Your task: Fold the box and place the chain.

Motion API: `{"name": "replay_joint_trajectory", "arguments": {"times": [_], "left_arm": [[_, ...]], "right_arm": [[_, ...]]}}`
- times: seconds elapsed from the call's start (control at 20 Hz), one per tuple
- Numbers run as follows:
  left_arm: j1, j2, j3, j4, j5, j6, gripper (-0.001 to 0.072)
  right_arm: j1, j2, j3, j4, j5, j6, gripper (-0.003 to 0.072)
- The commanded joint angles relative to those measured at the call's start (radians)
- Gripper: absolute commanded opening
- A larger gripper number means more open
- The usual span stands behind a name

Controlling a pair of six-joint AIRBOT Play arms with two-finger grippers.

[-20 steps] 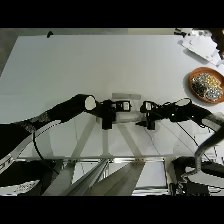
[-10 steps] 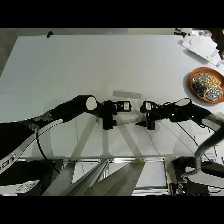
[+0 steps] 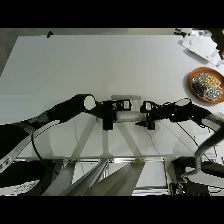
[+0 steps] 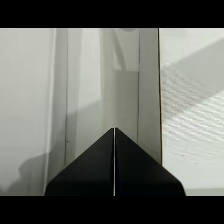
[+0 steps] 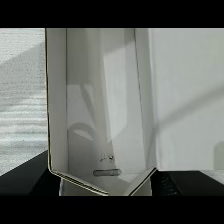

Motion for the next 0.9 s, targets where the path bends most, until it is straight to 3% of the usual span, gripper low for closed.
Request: {"name": "replay_joint_trajectory", "arguments": {"times": [0.0,0.2,0.45,0.65,0.85], "left_arm": [[0.018,0.077,0.0,0.004,-0.068,-0.098,0.0003],[0.092,0.189,0.0,0.052,-0.193,-0.291,0.0002],[0.275,0.316,0.0,0.064,-0.297,-0.522,0.0001],[0.412,0.326,-0.018,0.191,-0.36,-0.773,0.0001],[0.443,0.307,-0.144,0.201,-0.322,-0.882,0.0002]], "right_arm": [[0.0,0.001,0.0,0.0,0.001,-0.001,0.0298],[0.0,0.001,0.0,0.0,0.001,-0.001,0.0298],[0.0,0.001,0.0,0.0,0.001,-0.001,0.0298],[0.0,0.001,0.0,0.0,0.001,-0.001,0.0298],[0.0,0.001,0.0,0.0,0.001,-0.001,0.0298]]}}
